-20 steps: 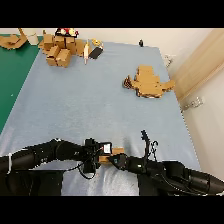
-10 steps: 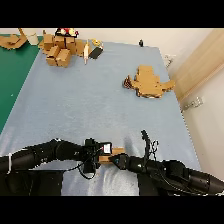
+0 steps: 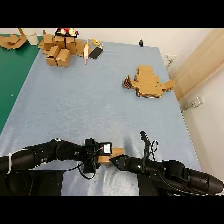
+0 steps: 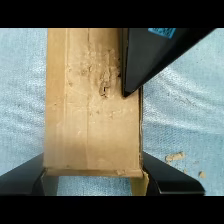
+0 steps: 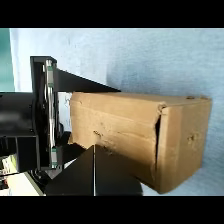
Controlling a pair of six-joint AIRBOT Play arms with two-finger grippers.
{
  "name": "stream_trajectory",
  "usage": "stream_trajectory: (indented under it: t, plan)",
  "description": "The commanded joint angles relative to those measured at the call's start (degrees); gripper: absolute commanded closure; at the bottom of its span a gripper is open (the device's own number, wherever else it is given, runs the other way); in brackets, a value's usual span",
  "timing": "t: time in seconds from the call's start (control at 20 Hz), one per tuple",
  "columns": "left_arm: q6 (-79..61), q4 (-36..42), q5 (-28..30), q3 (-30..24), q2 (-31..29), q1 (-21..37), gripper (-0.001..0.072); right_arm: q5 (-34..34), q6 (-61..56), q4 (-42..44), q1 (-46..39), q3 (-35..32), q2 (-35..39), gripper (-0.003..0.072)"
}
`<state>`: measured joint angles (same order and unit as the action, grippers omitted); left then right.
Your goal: Fold the box.
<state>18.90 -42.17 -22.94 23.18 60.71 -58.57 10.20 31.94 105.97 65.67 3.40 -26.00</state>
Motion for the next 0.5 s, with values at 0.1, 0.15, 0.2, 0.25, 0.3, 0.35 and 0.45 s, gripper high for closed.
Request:
stream_trajectory:
  t: [0.1,0.15,0.2,0.25,0.3,0.35,0.45]
  plan:
    - [0.0,0.0,0.0,0.0,0.0,0.0,0.0339,0.6,0.0,-0.7,0.0,0.0,-0.5,0.0685]
    - [0.0,0.0,0.0,0.0,0.0,0.0,0.0339,0.5,0.0,-0.7,0.0,0.0,-0.5,0.0685]
    - [0.0,0.0,0.0,0.0,0.0,0.0,0.0338,0.3,0.0,-0.7,0.0,0.0,-0.4,0.0685]
    - [0.0,0.0,0.0,0.0,0.0,0.0,0.0339,0.0,0.0,-0.8,0.0,0.0,-0.3,0.0684]
    - [0.0,0.0,0.0,0.0,0.0,0.0,0.0339,-0.4,0.0,-0.8,0.0,0.0,0.1,0.0685]
    - [0.0,0.0,0.0,0.0,0.0,0.0,0.0338,-0.4,0.0,-1.3,0.0,0.2,0.5,0.0685]
    - [0.0,0.0,0.0,0.0,0.0,0.0,0.0338,-0.5,0.0,-1.7,0.0,0.5,1.7,0.0685]
